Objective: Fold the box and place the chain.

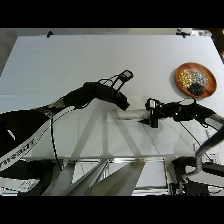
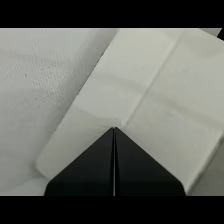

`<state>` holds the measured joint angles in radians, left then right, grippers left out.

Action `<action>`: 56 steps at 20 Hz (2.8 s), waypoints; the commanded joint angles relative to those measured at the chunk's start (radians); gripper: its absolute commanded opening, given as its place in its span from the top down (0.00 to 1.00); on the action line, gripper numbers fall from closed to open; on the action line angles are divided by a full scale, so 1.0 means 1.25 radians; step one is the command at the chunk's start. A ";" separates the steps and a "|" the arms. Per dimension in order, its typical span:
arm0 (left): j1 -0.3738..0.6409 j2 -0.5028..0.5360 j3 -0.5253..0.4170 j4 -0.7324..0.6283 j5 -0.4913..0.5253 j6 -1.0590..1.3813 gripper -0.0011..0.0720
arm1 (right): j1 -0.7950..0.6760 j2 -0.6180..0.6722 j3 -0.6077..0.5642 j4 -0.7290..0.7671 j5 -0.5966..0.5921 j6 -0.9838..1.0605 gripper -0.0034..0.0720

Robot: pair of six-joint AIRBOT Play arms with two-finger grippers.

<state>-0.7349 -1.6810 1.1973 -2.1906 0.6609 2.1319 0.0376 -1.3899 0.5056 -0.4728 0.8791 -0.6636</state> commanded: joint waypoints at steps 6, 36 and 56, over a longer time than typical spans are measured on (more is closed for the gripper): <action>0.000 0.111 0.000 0.007 -0.012 0.036 0.97 | 0.001 0.001 0.000 0.002 -0.004 0.001 0.51; 0.030 0.215 -0.315 0.107 -0.045 0.339 0.54 | 0.001 0.001 0.000 0.002 -0.003 0.001 0.51; -0.023 0.215 -0.315 0.108 -0.078 0.515 0.55 | 0.001 0.001 0.000 0.002 -0.004 0.001 0.51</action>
<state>-0.7628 -1.4113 0.8036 -2.0525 0.5549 2.7739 0.0376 -1.3899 0.5056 -0.4690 0.8742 -0.6621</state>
